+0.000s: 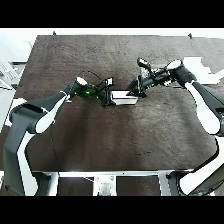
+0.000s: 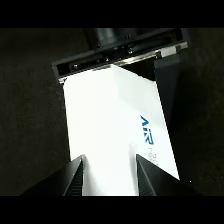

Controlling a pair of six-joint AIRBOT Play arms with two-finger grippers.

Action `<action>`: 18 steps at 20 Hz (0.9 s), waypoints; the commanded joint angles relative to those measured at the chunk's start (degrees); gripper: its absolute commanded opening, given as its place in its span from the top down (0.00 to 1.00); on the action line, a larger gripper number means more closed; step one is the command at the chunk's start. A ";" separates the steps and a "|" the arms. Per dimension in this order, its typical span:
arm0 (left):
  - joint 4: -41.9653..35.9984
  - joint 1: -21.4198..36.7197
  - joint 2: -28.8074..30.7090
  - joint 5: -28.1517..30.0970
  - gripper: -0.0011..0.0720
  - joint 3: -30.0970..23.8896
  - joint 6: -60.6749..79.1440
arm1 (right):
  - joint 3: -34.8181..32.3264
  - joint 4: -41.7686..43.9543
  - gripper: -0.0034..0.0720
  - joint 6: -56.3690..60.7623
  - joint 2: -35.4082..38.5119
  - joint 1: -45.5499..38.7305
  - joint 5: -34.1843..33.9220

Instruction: Fold the box and place the chain.

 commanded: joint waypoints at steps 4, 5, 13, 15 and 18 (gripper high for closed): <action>0.02 0.02 0.04 0.02 0.42 0.04 0.00 | -5.14 1.86 0.44 -5.03 2.01 -0.87 -6.19; 0.00 0.02 0.04 0.02 0.42 0.04 0.00 | -5.73 1.81 0.39 -5.01 1.73 -0.61 -7.02; 0.02 0.00 0.04 0.02 0.42 0.04 0.00 | -7.30 3.23 0.38 -8.22 1.51 -0.07 -9.70; 0.02 0.00 0.04 0.02 0.42 0.04 0.00 | -7.28 3.30 0.38 -8.24 1.51 0.02 -10.97; 0.02 0.00 0.04 0.04 0.42 0.04 0.00 | -7.19 3.32 0.38 -8.24 1.51 0.02 -12.92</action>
